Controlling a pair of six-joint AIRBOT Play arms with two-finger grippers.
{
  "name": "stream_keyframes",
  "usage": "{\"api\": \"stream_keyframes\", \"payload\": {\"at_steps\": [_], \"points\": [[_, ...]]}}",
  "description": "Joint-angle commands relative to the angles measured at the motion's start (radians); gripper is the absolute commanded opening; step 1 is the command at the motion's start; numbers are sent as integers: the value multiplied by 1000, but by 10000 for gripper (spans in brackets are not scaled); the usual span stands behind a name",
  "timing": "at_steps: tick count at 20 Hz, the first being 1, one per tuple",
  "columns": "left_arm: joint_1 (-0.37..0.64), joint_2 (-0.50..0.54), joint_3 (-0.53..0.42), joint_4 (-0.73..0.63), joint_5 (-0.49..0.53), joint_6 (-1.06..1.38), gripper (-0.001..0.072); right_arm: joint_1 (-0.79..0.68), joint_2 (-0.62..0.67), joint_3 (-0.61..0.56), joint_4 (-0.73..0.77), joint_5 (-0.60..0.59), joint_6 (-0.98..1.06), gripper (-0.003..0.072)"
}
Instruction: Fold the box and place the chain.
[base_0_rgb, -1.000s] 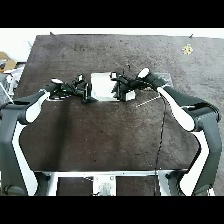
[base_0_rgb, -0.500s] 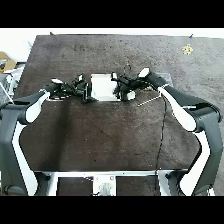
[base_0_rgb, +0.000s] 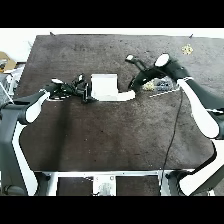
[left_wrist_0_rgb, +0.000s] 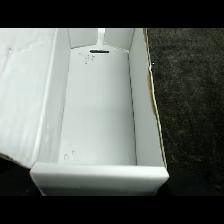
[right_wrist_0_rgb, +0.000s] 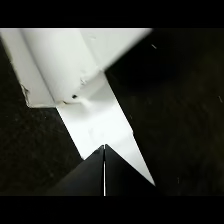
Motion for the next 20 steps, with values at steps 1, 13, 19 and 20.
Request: {"api": "stream_keyframes", "payload": {"at_steps": [1,13,19,20], "points": [[1,-1,0,0,0,1,281,-95,27,-4,-18,66,326,2],[1,-1,0,0,0,0,281,-154,-27,-190,129,-127,445,2],[1,-1,0,0,0,1,282,-111,-98,-190,319,-95,333,1],[1,-1,0,1,0,1,282,-111,-97,-189,356,-81,309,1]]}}
